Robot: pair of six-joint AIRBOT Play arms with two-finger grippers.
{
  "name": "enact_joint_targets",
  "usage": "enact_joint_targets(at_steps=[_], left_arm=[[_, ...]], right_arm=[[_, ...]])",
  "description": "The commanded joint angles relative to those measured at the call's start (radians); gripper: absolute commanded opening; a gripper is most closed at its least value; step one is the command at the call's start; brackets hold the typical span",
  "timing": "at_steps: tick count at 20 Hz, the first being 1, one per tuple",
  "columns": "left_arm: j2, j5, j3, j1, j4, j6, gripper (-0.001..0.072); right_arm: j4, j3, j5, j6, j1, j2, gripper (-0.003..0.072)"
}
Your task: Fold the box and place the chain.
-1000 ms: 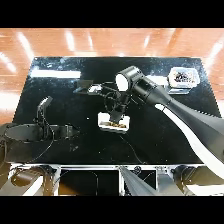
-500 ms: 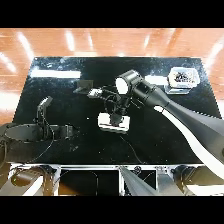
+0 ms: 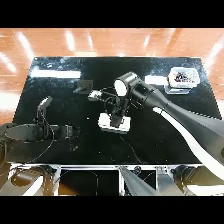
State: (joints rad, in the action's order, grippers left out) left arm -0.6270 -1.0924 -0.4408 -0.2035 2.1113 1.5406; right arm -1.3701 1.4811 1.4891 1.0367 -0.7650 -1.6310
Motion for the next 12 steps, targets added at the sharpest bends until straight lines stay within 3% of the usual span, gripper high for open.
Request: enact_joint_targets(at_steps=[1, 12], left_arm=[[-0.001, 0.000, 0.000, 0.001, 0.000, 0.000, 0.0553], [-0.001, 0.000, 0.000, 0.001, 0.000, 0.000, 0.0553]], right_arm=[[0.012, 0.000, 0.000, 0.000, -0.006, 0.000, 0.0262], [0.012, -0.013, -0.001, 0.000, -0.006, -0.012, 0.0262]])
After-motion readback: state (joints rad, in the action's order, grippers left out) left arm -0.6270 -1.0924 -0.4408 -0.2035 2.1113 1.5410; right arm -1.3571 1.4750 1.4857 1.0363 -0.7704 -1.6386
